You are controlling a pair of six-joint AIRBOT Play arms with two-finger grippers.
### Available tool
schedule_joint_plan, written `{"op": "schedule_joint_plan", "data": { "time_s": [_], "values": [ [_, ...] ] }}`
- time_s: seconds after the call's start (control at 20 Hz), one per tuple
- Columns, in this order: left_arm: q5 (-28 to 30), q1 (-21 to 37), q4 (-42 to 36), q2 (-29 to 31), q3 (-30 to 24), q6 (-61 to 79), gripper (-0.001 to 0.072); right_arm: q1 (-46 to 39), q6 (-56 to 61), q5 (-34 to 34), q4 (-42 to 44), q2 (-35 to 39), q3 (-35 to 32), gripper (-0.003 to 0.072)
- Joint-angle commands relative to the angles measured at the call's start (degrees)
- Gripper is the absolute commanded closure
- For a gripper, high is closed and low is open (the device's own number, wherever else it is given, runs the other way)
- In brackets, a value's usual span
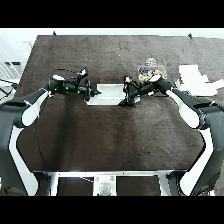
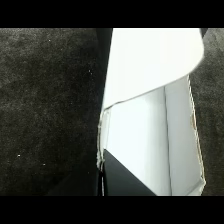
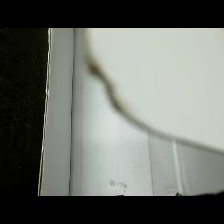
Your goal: Fold the box and place the chain.
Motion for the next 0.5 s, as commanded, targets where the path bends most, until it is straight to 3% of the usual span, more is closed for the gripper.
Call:
{"op": "schedule_joint_plan", "data": {
  "time_s": [0.0,0.45],
  "values": [
    [0.0,0.0,0.02,-0.04,-0.02,0.0,0.0689,-0.02,-0.68,0.81,1.99,-0.35,0.07,0.0076],
    [0.0,0.0,0.02,-0.04,-0.02,0.0,0.0689,-0.74,-0.81,1.05,2.38,-0.63,0.07,0.0076]
  ]
}}
